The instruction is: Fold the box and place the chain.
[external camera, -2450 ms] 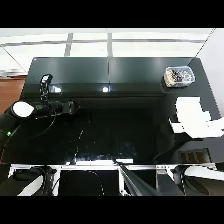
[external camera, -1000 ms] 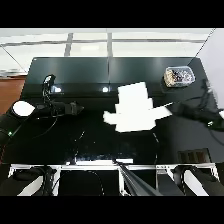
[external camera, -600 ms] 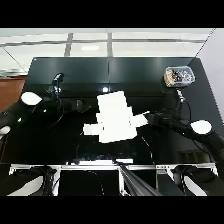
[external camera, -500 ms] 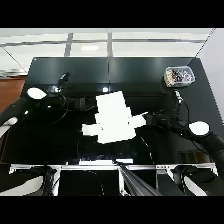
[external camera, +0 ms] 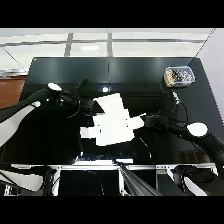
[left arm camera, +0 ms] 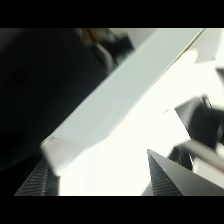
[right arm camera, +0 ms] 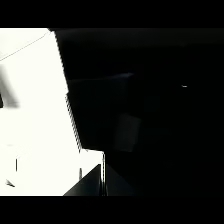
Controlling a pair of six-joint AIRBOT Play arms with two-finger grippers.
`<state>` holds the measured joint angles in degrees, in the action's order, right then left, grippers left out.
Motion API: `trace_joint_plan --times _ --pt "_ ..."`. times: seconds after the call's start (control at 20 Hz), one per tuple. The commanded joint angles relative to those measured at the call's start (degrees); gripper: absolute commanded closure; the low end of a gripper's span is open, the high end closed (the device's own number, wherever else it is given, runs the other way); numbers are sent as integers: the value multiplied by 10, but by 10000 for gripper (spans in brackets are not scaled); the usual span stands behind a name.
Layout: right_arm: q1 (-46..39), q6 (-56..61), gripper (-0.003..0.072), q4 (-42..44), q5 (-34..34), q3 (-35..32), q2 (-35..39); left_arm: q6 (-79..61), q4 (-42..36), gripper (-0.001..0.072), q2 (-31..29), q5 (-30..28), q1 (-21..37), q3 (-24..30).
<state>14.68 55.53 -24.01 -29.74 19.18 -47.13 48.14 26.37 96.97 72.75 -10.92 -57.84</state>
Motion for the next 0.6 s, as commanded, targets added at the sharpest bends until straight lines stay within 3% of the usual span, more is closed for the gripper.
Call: trace_joint_plan --times 0.0,0.1,0.2,0.35,0.4,0.45,0.5,0.55 --pt "1 0 672 0 0 0 0 -83 -11 160 40 102 -13 -29" --pt "1 0 672 0 0 0 0 -113 14 297 40 115 -20 -42" --pt "1 0 672 -1 0 0 0 -116 35 380 42 116 -27 -56" --pt "1 -10 671 -2 0 0 0 -118 54 382 42 122 -29 -61" --pt "1 -16 671 -2 0 0 0 -118 69 484 42 122 -31 -61" --pt "1 -17 670 -2 -1 0 0 -118 85 672 42 119 -33 -64" --pt "1 -17 637 -2 0 0 0 -118 90 682 42 119 -33 -65" --pt "1 -18 323 -3 -1 1 0 -118 90 683 42 120 -33 -66"
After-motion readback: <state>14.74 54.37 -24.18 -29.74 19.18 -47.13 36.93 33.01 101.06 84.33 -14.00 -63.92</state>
